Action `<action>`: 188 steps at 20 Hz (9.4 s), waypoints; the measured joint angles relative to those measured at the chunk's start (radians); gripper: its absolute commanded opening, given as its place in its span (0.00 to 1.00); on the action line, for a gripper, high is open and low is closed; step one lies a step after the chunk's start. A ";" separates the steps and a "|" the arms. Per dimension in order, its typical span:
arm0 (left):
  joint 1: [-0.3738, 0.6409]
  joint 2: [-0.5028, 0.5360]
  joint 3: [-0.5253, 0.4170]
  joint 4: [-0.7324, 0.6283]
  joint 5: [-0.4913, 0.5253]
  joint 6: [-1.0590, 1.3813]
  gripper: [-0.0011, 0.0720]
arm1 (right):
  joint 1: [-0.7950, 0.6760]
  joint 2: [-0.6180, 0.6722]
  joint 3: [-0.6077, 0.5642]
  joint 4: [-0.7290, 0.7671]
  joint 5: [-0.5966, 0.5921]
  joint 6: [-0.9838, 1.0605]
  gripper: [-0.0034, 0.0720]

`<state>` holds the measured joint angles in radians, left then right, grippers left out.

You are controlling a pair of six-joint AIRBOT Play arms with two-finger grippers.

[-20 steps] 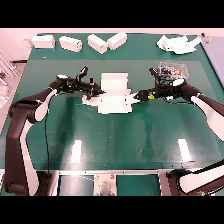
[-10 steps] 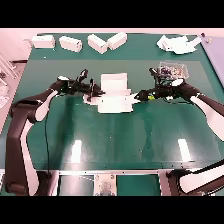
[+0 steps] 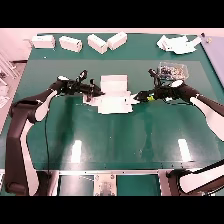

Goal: Fold the box and place the chain.

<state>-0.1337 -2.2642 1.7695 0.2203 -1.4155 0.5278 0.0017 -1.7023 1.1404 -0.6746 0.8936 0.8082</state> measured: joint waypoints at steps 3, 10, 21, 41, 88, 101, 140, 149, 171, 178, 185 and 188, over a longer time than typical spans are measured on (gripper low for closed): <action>0.000 0.000 0.000 0.008 -0.011 -0.002 0.04 | -0.012 0.000 -0.002 0.001 -0.001 -0.004 0.06; 0.002 0.000 0.000 0.006 0.000 -0.006 0.04 | -0.036 0.002 0.003 -0.001 -0.011 -0.026 0.62; 0.001 0.000 -0.001 -0.014 -0.014 0.067 0.04 | -0.098 0.023 0.067 0.002 -0.012 -0.133 0.62; 0.001 0.000 -0.001 -0.022 -0.033 0.126 0.04 | -0.104 0.068 0.036 0.036 -0.018 -0.278 0.61; 0.002 0.000 -0.001 -0.021 -0.033 0.127 0.05 | 0.524 0.451 -0.464 -0.453 -0.525 -0.315 0.78; 0.003 0.000 -0.001 -0.022 -0.034 0.126 0.05 | 0.518 0.401 -0.463 -0.460 -0.619 -0.322 0.78; 0.003 0.000 -0.001 -0.019 -0.034 0.098 0.05 | 0.152 0.243 -0.206 0.128 -0.191 -1.091 0.93; 0.003 0.000 -0.001 -0.019 -0.033 0.098 0.05 | 0.138 0.180 -0.154 0.246 -0.082 -1.219 0.93; 0.003 0.000 -0.001 -0.018 -0.034 0.098 0.05 | 0.078 0.139 -0.090 0.244 0.045 -1.188 0.93; 0.003 0.000 -0.001 -0.019 -0.034 0.098 0.04 | 0.077 0.120 -0.090 0.244 0.050 -1.162 0.93; 0.003 0.000 -0.001 -0.019 -0.033 0.098 0.05 | 0.077 0.058 -0.074 0.245 0.069 -1.180 0.93; 0.003 0.000 -0.001 -0.019 -0.033 0.098 0.05 | 0.077 0.028 -0.039 0.243 0.095 -1.198 0.93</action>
<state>-0.1307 -2.2646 1.7683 0.2012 -1.4487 0.6258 0.0792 -1.6745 1.1011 -0.4313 0.9886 -0.3897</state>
